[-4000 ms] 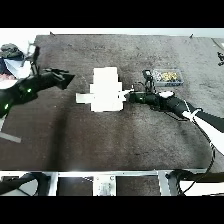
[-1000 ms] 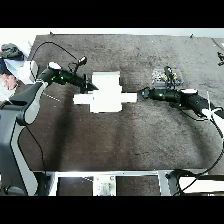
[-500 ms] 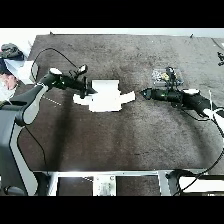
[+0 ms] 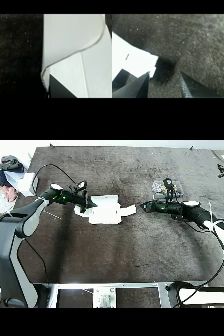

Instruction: Fold the box and place the chain.

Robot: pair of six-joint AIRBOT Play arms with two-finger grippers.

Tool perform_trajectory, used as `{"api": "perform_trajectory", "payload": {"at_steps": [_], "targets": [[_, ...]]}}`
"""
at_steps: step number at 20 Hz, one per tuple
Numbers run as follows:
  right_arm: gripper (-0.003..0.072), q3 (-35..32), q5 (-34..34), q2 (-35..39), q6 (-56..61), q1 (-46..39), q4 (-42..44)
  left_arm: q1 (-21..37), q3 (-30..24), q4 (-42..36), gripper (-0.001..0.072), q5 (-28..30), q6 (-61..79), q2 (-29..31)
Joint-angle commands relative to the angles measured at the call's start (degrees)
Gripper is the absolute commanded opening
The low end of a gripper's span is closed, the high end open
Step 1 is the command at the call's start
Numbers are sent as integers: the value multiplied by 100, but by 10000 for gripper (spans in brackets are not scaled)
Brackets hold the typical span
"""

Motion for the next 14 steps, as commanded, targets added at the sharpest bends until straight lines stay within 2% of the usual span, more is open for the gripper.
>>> {"api": "perform_trajectory", "payload": {"at_steps": [1, 5, 7, 8, 9, 10, 14], "targets": [[434, 11, 374, 7, -1014, 4, 138, -2, -7, 9, 10, 44, 39, 2], [434, 11, 1392, 7, -2199, 46, 619, -2, -7, 2, 10, 44, 37, 2], [435, 11, 1631, 4, -2645, 249, 608, -2, -7, 2, 10, 44, 37, 2], [439, 11, 1622, 4, -2876, 424, 568, -2, -7, 0, 10, 44, 37, 2], [632, 11, 1578, 4, -3082, 610, 503, -2, -7, 2, 10, 44, 37, 2], [709, 11, 1423, 4, -3318, 844, 393, -2, -7, 0, 10, 44, 37, 2], [708, 11, 291, 4, -3447, 1718, -487, -2, -7, 2, 10, 44, 39, 2]]}}
